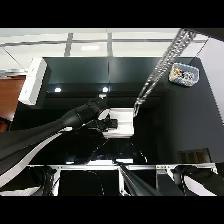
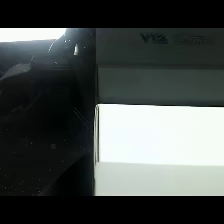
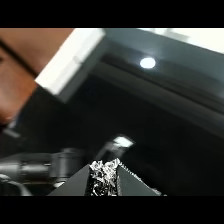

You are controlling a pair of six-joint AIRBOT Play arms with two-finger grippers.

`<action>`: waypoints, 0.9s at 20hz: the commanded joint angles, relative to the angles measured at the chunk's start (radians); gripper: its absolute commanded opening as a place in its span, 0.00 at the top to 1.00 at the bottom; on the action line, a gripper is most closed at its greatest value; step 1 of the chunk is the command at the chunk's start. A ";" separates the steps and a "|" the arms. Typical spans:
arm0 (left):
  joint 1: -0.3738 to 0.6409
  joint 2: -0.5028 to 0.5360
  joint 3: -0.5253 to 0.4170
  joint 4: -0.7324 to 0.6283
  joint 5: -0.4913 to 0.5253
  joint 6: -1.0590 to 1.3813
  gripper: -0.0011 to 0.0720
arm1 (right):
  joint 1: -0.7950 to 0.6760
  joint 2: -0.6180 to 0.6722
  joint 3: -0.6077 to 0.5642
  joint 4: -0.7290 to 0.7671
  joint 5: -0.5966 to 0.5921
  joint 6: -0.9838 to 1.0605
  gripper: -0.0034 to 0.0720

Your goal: Fold the box and place the chain.

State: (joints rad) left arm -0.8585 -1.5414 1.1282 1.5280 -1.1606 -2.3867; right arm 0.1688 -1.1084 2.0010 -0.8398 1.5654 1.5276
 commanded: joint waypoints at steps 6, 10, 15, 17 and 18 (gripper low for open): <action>0.000 -0.001 0.000 0.000 0.000 0.000 0.95 | 0.103 -0.005 -0.101 0.038 -0.044 0.005 0.94; 0.000 -0.001 0.000 0.000 0.000 0.000 0.95 | 0.107 -0.006 -0.101 0.034 -0.066 0.005 0.94; 0.000 -0.001 0.000 0.000 0.000 0.000 0.95 | 0.107 -0.006 -0.101 0.024 -0.063 0.005 0.94; 0.000 -0.001 0.000 0.000 0.000 0.000 0.95 | 0.108 -0.006 -0.101 0.040 -0.063 0.005 0.94; 0.000 -0.001 0.000 0.000 0.000 0.000 0.95 | 0.108 -0.006 -0.102 0.048 -0.061 0.005 0.94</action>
State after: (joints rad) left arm -0.8585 -1.5414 1.1282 1.5280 -1.1622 -2.3871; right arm 0.2756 -1.1137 1.9003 -0.8097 1.5036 1.5326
